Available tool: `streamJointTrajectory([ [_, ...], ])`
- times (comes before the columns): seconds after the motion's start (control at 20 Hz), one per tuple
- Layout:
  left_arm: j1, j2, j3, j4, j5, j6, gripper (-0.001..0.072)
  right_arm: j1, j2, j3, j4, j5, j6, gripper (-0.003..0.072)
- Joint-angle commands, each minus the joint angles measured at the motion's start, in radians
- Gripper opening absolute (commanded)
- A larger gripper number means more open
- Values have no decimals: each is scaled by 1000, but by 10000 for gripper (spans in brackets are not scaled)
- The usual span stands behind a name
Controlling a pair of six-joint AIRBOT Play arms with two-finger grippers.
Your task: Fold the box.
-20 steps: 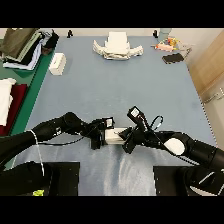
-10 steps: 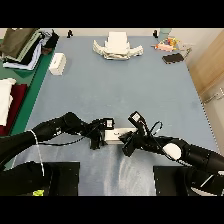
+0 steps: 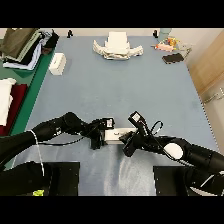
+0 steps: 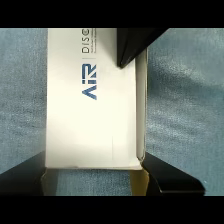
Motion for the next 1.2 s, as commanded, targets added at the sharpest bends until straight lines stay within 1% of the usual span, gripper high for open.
streamJointTrajectory([
  [0.0, 0, 0, 0, 1, 0, 2, 518, 0, 58, 32, 8, -49, 1, 3],
  [0.1, 0, 0, 0, 1, 1, 2, 518, 0, 76, 49, -10, -75, 1, 3],
  [0.25, 0, 0, 0, 1, 0, 2, 518, -33, 78, 75, -76, -70, 1, 3],
  [0.35, 0, 0, 0, 1, 0, 2, 518, -79, 78, 92, -98, -37, 2, 3],
  [0.45, 0, 0, 0, 1, 0, 2, 518, -149, 71, 115, -141, 37, 27, 3],
  [0.55, 0, 0, 0, 1, 8, 2, 518, -233, 44, 165, -309, 175, 181, 3],
  [0.6, 0, 0, 0, 1, 10, 2, 518, -275, 19, 209, -439, 282, 312, 3],
  [0.7, 0, 0, 0, 1, 8, 2, 518, -341, -45, 316, -685, 536, 558, 3],
  [0.75, 0, 0, 0, 1, 8, 2, 519, -364, -77, 367, -766, 647, 631, 3],
  [0.8, 0, 0, 0, 1, 8, 2, 518, -385, -105, 414, -809, 735, 671, 3],
  [0.85, 0, 0, 0, 1, 10, 3, 518, -399, -122, 446, -812, 779, 682, 3],
  [0.9, 0, 0, 0, 1, 10, 2, 518, -402, -133, 469, -811, 789, 686, 3],
  [1.0, 0, 0, 1, 1, 10, 0, 518, -402, -133, 484, -800, 756, 700, 3],
  [1.05, 2, 0, 3, 1, 10, -21, 518, -402, -133, 484, -779, 734, 700, 3],
  [1.15, 20, 9, 8, 10, 9, -76, 518, -402, -133, 484, -730, 729, 700, 4],
])
